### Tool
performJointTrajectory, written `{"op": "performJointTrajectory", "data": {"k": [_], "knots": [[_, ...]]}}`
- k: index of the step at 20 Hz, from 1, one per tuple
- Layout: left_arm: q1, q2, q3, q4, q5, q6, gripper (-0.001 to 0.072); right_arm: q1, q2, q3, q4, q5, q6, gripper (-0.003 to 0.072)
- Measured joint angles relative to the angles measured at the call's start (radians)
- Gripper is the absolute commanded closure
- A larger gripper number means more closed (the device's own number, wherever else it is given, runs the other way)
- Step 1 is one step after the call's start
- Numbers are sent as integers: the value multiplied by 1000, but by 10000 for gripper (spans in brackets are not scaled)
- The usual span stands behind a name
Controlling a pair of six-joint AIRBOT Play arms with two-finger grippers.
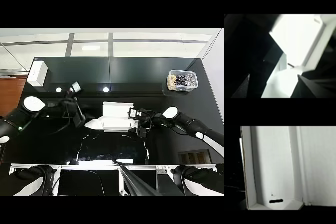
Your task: Fold the box and place the chain.
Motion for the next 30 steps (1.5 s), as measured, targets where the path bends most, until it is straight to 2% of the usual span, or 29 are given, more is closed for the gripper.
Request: {"op": "performJointTrajectory", "data": {"k": [5,9,11,12,13,15,23,24,30], "knots": [[-79,-81,-21,-4,101,240,9,0,0,0,0,0,0,517],[-126,-143,2,-7,106,278,30,0,0,0,0,0,0,517],[-142,-158,8,-7,103,283,213,0,0,0,0,0,0,517],[-147,-163,11,-6,97,287,247,0,0,0,0,0,0,517],[-150,-166,12,-6,92,288,248,0,0,0,0,0,-1,517],[-156,-170,14,-6,82,290,382,0,0,0,0,0,-1,517],[-161,-194,16,-52,69,274,395,0,0,0,0,1,0,518],[-161,-199,16,-69,71,274,439,0,0,0,0,1,-1,517],[-161,-252,16,-223,70,306,438,0,0,0,0,2,0,517]]}}
